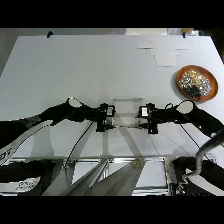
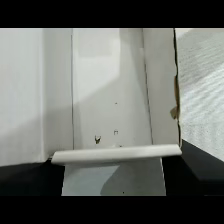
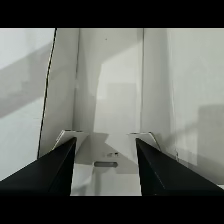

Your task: Fold the box and place the chain.

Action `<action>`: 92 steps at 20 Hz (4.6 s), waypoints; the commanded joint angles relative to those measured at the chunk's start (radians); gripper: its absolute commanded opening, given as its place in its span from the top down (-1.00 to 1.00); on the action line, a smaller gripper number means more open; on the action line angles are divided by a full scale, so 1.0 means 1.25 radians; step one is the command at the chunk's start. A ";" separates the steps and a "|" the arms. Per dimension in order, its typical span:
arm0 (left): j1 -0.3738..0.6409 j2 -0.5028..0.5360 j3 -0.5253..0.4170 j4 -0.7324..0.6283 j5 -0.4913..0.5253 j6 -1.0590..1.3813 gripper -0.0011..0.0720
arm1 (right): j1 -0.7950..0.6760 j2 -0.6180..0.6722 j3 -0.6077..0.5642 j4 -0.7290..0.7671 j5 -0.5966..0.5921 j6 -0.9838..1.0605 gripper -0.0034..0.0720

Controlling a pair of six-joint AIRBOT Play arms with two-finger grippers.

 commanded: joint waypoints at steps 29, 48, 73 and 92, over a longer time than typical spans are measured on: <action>0.001 0.001 0.000 0.000 0.001 0.000 0.94 | -0.192 0.072 -0.003 -0.280 0.082 1.273 0.87; 0.001 0.001 0.000 0.000 0.001 0.000 0.94 | -0.128 0.113 -0.003 -0.105 0.106 1.146 -0.14; 0.001 0.001 0.000 0.000 0.001 0.000 0.94 | 0.299 -0.130 0.253 -0.645 0.136 2.019 -0.09; 0.001 0.001 0.000 0.000 0.001 0.000 0.94 | 0.341 -0.211 0.295 -0.685 0.175 2.137 0.87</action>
